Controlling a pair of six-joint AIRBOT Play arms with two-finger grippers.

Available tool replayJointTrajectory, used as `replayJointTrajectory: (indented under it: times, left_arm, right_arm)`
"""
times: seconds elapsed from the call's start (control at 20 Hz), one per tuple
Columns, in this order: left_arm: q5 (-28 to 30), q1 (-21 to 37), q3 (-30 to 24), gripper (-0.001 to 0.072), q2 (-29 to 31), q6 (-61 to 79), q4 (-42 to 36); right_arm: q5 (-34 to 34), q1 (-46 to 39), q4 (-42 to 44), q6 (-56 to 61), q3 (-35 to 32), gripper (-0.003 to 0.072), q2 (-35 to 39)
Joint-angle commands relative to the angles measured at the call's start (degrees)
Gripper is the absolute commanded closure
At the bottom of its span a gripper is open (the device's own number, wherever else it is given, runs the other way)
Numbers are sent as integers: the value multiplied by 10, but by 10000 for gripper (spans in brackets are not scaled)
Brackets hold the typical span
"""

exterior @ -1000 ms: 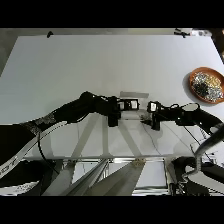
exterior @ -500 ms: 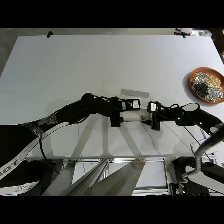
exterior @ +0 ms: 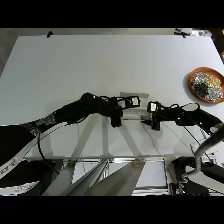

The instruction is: Fold the box and place the chain.

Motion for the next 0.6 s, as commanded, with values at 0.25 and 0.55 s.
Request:
replayJointTrajectory:
  times: [0.25, 0.55]
  left_arm:
    - [76, 103, 0, 707, 112, -169, -28]
    - [119, 178, -7, 707, 168, -278, -23]
  right_arm:
    - [0, 0, 0, 1, 0, 285, 0]
    - [0, 0, 0, 1, 0, 285, 0]
